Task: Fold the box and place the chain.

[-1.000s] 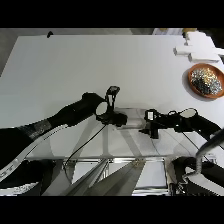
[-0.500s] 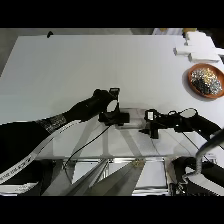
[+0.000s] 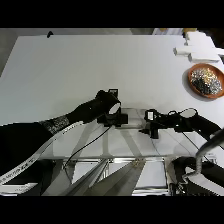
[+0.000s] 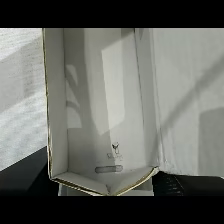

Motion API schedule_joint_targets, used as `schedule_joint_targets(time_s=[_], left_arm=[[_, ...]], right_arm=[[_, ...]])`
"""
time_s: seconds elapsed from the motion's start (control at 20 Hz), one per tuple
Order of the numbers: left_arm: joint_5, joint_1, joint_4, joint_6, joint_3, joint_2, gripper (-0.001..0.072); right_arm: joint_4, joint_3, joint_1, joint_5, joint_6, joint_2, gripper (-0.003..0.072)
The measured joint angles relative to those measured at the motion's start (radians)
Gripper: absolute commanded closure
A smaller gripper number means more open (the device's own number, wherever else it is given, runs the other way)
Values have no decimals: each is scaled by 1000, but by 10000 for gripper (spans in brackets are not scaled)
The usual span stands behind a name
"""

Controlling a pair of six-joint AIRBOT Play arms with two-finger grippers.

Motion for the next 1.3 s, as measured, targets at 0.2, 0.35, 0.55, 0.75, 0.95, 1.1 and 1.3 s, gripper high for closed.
schedule_joint_targets(time_s=[0.2,0.35,0.55,0.75,0.95,1.1,1.3], left_arm=[[-106,-5,23,41,91,-50,459],[-133,-12,28,45,128,-76,459],[-146,-18,30,-3,144,-96,461],[-145,-20,24,-42,149,-102,660],[-152,-21,28,-55,149,-104,709],[-152,-21,28,-53,149,-105,522],[-155,-17,25,-53,143,-105,413]], right_arm=[[1,0,0,0,0,0,242],[0,0,0,0,0,0,242],[0,0,0,0,0,0,242],[0,0,0,0,0,0,242],[0,0,0,0,1,0,242],[0,0,0,0,0,0,242],[0,0,0,0,0,0,242]])
